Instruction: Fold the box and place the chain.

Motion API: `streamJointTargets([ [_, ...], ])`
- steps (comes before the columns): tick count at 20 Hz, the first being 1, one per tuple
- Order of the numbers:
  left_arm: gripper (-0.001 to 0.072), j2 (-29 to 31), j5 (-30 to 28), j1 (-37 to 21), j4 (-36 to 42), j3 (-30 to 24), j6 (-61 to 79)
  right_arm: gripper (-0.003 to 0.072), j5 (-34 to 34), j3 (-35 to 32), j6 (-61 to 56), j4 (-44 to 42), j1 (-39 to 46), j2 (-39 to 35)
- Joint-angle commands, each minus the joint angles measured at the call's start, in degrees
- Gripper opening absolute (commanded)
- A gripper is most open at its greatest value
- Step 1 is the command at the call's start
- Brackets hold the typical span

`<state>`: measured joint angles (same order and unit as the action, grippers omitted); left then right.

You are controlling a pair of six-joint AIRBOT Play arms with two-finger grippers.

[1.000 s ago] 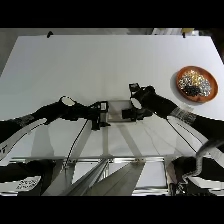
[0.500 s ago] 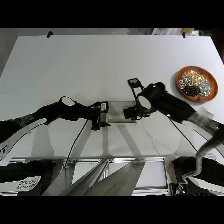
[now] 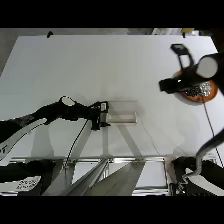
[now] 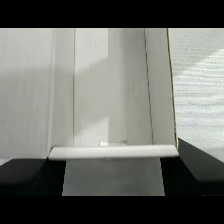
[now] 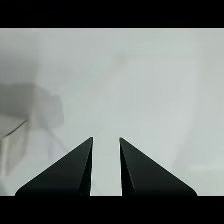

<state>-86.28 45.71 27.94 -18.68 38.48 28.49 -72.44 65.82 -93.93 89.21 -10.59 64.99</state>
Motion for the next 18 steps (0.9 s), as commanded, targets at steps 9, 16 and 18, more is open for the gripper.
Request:
streamJointTargets([
  [9, 0.0010, 0.0, 0.0, 0.0, 0.0, 0.0, 0.0, 0.0171, 12.5, 2.5, 21.0, 2.7, 26.0, 16.6],
  [16, 0.0010, 0.0, 0.0, 0.0, 0.0, 0.0, 0.0, 0.0170, 18.9, 2.5, 22.6, 1.8, 26.3, 22.6],
  [18, 0.0010, 0.0, 0.0, 0.0, 0.0, 0.0, 0.0, 0.0171, 19.6, 2.5, 22.6, 1.8, 26.3, 23.9],
])
